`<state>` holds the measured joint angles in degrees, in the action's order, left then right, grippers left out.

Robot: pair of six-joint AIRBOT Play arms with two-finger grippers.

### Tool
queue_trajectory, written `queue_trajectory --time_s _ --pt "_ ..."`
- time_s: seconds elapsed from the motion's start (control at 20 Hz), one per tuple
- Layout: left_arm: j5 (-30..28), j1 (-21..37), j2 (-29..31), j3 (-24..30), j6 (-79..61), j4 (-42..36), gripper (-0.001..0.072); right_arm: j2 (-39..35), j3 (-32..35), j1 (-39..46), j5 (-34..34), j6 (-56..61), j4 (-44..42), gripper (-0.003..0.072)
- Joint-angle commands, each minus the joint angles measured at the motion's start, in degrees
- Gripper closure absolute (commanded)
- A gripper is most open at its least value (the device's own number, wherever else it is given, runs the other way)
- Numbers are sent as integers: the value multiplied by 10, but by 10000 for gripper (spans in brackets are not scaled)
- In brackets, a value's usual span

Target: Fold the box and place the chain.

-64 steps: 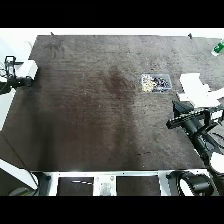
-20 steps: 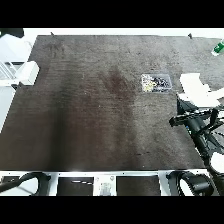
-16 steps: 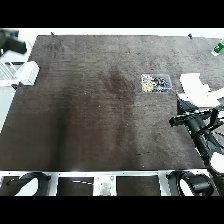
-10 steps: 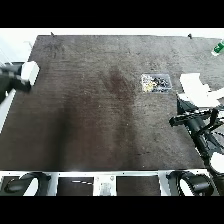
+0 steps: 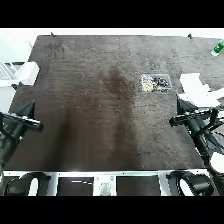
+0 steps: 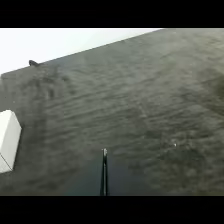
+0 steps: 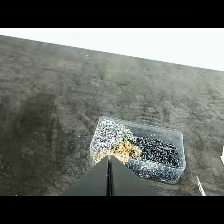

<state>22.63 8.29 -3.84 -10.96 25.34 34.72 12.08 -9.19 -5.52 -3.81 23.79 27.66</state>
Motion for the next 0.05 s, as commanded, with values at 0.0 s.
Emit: queue_trajectory --time_s 0.0 --pt "-20 0 29 41 15 -17 698 0 0 0 0 0 0 676"
